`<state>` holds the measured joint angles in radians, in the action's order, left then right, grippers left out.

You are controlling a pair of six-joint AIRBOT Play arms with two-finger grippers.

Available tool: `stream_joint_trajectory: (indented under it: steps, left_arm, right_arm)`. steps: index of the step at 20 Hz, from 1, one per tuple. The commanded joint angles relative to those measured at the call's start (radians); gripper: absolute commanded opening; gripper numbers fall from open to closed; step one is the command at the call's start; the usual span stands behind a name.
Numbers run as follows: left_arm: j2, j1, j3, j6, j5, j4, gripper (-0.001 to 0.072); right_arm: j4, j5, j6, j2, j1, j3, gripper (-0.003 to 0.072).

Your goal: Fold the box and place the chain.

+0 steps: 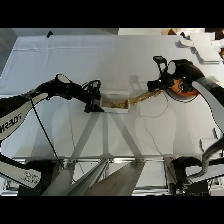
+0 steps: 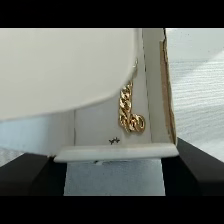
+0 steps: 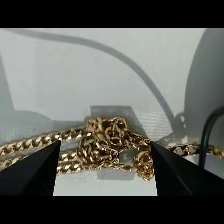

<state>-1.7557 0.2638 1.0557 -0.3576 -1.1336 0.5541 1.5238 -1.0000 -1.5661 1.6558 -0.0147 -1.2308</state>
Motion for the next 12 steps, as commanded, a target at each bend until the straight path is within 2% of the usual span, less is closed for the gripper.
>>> stream_joint_trajectory:
  steps: [1,2,3,5,8,9,12]
  left_arm:
    - [0.0,0.0,0.0,0.0,0.0,0.0,0.0257]
    - [0.0,0.0,0.0,0.0,0.0,0.0,0.0257]
    - [0.0,0.0,0.0,-0.001,0.0,0.0,0.0257]
    - [0.0,0.0,0.0,0.0,0.0,0.0,0.0257]
    - [0.0,0.0,0.0,0.0,0.0,0.0,0.0257]
    - [0.0,0.0,0.0,0.0,0.0,0.0,0.0257]
    - [0.0,0.0,0.0,0.0,0.0,0.0,0.0257]
  right_arm:
    - [0.014,-0.082,-0.143,0.019,0.001,-0.005,0.061]
    - [0.013,-0.079,-0.164,0.019,0.002,-0.005,0.0571]
    - [0.013,-0.079,-0.165,0.019,0.006,-0.005,0.0494]
    - [0.014,-0.078,-0.164,0.019,0.018,-0.005,0.0269]
    - [0.014,-0.08,-0.164,0.019,0.042,-0.005,0.0045]
    - [0.014,-0.077,-0.159,0.019,0.05,-0.005,0.0009]
    - [0.019,-0.057,-0.133,-0.006,0.068,-0.005,0.0009]
